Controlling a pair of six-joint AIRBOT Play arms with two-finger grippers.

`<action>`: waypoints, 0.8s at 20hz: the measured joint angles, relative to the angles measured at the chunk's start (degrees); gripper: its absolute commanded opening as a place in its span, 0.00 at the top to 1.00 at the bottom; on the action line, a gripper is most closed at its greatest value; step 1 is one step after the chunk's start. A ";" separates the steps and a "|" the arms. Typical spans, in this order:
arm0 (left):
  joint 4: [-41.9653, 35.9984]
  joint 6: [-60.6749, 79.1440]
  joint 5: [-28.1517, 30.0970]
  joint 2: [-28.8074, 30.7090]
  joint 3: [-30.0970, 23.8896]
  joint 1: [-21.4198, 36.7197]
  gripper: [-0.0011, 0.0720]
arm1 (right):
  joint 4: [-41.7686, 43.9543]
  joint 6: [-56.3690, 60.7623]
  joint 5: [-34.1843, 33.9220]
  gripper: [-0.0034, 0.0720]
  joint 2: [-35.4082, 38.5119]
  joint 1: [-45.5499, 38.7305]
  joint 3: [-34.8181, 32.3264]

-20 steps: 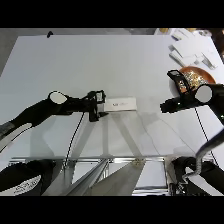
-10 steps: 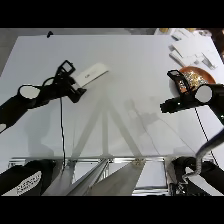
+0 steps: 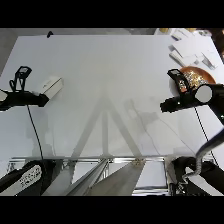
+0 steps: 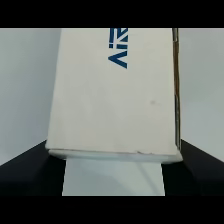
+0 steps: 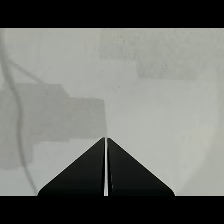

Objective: Fold the box and place the chain.

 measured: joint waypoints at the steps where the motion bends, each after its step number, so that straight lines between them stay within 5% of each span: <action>1: 0.81 -1.11 -0.33 -0.11 0.04 1.07 0.63 | 0.02 0.00 -0.02 0.93 0.00 0.00 0.00; 3: 2.16 -2.75 -1.31 -0.59 0.04 2.54 0.55 | 0.02 0.00 -0.09 0.93 0.00 0.00 0.00; 4: 2.80 -3.30 -1.81 -0.94 0.04 2.99 0.36 | 0.04 0.00 -0.09 0.93 0.00 0.00 0.00; 7: 3.89 -4.24 -4.68 -2.14 0.04 3.67 0.02 | 0.02 0.00 -0.13 0.93 0.00 0.00 0.00; 16: 5.29 -5.03 -9.88 3.41 0.04 4.04 0.03 | 0.26 0.00 0.11 0.93 0.02 0.00 0.00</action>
